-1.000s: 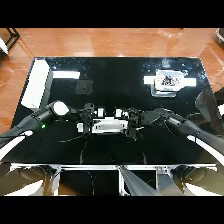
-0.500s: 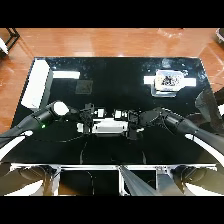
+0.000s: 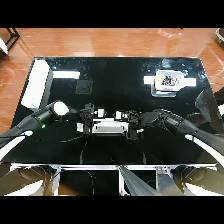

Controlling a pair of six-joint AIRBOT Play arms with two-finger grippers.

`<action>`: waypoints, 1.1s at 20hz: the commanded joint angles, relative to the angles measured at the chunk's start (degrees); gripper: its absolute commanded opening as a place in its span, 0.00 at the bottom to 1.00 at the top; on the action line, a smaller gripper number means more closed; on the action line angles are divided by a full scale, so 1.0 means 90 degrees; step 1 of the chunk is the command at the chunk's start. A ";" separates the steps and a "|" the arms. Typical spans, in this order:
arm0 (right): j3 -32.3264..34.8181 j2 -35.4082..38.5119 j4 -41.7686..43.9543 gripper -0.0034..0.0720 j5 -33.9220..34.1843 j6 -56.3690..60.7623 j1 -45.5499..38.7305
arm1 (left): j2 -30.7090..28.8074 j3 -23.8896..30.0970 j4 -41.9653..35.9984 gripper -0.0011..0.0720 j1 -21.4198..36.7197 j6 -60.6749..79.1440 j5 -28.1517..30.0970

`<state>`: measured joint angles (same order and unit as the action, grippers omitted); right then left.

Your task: Fold the box and place the chain.

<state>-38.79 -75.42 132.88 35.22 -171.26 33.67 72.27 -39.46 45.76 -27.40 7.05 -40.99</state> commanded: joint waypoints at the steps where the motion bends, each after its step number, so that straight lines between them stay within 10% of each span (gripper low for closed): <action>1: 0.0002 -0.0010 -0.0010 0.96 -0.0051 0.0002 0.0002 | 0.0000 0.0002 0.0000 0.04 0.0000 0.0000 0.0005; 3: 0.0005 -0.0034 -0.0058 0.95 -0.0039 0.0002 0.0005 | 0.0000 0.0002 0.0000 0.04 0.0000 0.0000 0.0002; 5: 0.0005 -0.0058 -0.0104 0.66 -0.0007 0.0002 0.0005 | 0.0000 0.0002 0.0000 0.04 0.0000 0.0000 0.0002; 12: 0.0005 -0.0058 -0.0107 0.66 -0.0010 0.0002 0.0005 | 0.0000 0.0000 0.0002 0.05 0.0002 0.0000 0.0007; 18: 0.0005 -0.0058 -0.0107 0.66 -0.0007 0.0002 0.0005 | -0.0185 -0.0002 0.0034 0.88 0.0012 -0.0002 0.0049; 22: 0.0005 -0.0058 -0.0121 0.66 -0.0005 0.0002 0.0005 | -0.0911 -0.0002 0.0221 0.89 0.0413 -0.0323 0.0000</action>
